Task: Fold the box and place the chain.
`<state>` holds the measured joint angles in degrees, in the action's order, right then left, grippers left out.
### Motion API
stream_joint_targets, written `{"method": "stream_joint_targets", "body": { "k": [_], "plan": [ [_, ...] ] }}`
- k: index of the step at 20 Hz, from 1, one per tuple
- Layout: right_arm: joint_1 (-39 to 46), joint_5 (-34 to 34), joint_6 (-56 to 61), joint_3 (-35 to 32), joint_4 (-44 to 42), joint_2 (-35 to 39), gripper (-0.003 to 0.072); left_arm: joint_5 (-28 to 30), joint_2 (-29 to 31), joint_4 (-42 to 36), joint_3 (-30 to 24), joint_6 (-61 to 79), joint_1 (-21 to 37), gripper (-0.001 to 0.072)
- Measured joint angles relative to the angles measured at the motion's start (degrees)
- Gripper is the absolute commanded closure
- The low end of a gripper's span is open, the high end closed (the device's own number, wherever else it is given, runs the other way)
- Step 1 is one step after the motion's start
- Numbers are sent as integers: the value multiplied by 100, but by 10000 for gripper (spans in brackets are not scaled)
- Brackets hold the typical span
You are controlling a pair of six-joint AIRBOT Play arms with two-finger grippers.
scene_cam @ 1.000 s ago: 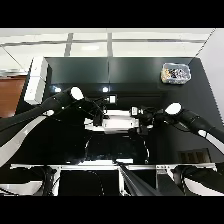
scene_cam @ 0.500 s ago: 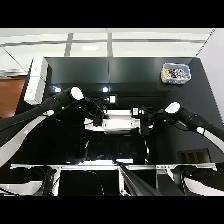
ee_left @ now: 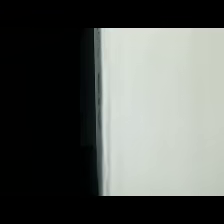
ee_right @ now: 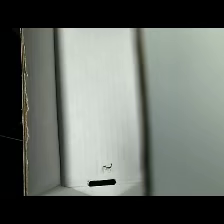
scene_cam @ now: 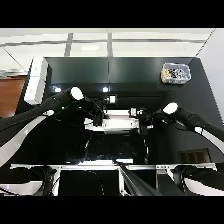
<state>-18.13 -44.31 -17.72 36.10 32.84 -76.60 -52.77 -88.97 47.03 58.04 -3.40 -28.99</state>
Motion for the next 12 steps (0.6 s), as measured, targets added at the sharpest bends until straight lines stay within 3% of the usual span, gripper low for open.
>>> {"method": "stream_joint_targets", "body": {
  "k": [10,11,12],
  "plan": [
    [-17,79,83,4,48,-7,25,2,0,2,0,0,0,689],
    [-17,85,83,4,48,-7,43,2,0,2,0,0,0,689],
    [-17,87,83,4,52,-7,205,2,0,2,0,0,2,689]
  ]
}}
